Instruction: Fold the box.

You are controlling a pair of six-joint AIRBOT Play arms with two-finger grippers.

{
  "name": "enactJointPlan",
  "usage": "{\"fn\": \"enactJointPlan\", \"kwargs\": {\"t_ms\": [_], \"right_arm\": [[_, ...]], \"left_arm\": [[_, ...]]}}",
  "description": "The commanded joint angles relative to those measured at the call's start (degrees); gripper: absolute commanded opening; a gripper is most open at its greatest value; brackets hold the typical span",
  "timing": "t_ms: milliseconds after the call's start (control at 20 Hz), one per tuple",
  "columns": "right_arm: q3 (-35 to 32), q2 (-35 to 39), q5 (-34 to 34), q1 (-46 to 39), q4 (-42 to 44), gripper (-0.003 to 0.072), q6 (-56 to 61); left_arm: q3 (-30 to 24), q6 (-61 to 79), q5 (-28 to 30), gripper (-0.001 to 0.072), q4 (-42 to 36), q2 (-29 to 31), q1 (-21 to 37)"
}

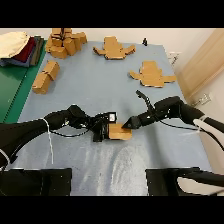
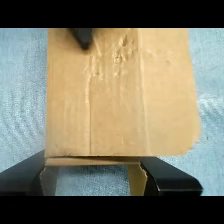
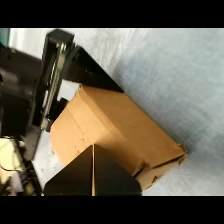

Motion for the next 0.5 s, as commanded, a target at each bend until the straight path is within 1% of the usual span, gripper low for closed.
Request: {"fn": "enactJointPlan", "kwargs": {"t_ms": [0,150,300,450], "right_arm": [[-3.96,7.54,9.31,4.61,-5.03,0.0004,-1.03],[-4.0,9.35,13.75,7.89,-9.01,0.0004,0.44],[-4.0,10.19,15.28,11.3,-11.93,0.0004,1.03],[-4.0,11.13,18.51,16.0,-18.29,0.0004,3.63]], "left_arm": [[0.02,0.0,0.02,0.0523,0.0,-0.02,0.04],[0.02,0.0,0.02,0.0523,0.0,-0.02,0.04],[0.02,0.0,0.02,0.0523,0.02,-0.02,0.04],[0.02,0.0,0.02,0.0524,0.0,-0.02,0.04]]}}
